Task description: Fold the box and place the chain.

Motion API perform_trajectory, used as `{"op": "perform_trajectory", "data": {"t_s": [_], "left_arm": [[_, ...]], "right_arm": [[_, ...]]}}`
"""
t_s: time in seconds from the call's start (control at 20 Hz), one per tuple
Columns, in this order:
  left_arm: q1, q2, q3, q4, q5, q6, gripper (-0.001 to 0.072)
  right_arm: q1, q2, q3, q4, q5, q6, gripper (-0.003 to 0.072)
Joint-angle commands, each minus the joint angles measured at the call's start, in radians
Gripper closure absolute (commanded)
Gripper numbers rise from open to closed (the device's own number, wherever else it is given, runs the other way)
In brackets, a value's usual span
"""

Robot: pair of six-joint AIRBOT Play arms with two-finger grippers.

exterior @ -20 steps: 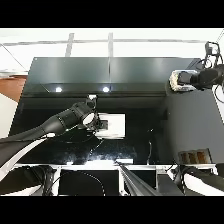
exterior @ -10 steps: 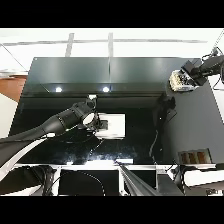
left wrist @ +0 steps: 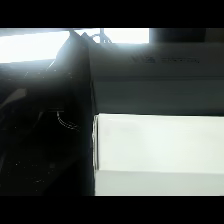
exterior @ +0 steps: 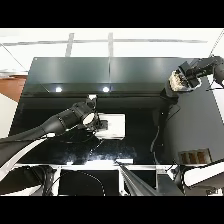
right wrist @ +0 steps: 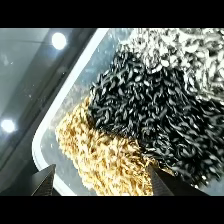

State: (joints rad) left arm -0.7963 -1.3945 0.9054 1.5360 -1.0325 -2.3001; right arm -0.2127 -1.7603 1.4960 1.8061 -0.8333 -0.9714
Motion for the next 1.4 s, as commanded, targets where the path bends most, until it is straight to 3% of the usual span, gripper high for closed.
{"op": "perform_trajectory", "data": {"t_s": [0.0,0.1,0.15,0.2,0.3,0.35,0.4,0.45,0.95,1.35], "left_arm": [[0.001,0.000,0.000,0.000,0.000,0.000,0.0677],[0.001,0.000,0.000,0.000,0.000,0.000,0.0678],[0.001,0.000,0.000,0.000,0.000,0.000,0.0677],[0.001,0.000,0.000,0.000,0.001,0.000,0.0677],[0.001,0.000,0.000,0.000,0.002,0.000,0.0678],[0.001,0.000,0.000,0.000,0.002,0.000,0.0678],[0.001,0.000,0.000,0.000,0.002,0.000,0.0677],[0.001,0.000,0.000,0.000,0.002,0.000,0.0678],[0.001,0.000,0.000,0.000,0.003,0.000,0.0677],[0.001,0.000,0.000,0.000,0.002,0.000,0.0677]], "right_arm": [[0.002,-0.030,0.007,0.009,0.011,0.011,-0.0016],[0.002,-0.039,0.008,0.016,0.022,0.010,-0.0015],[0.002,-0.043,0.008,0.023,0.026,0.006,0.0056],[0.002,-0.043,0.008,0.026,0.029,0.000,0.0176],[0.001,-0.043,0.010,0.032,0.029,-0.010,0.0209],[0.001,-0.043,0.013,0.035,0.019,-0.022,0.0332],[0.001,-0.043,0.017,0.039,0.008,-0.048,0.0527],[0.001,-0.043,0.024,0.049,-0.005,-0.091,0.0660],[-0.022,0.043,0.190,0.053,-0.190,-0.293,0.0663],[-0.041,0.311,0.280,0.053,-0.203,-0.521,0.0664]]}}
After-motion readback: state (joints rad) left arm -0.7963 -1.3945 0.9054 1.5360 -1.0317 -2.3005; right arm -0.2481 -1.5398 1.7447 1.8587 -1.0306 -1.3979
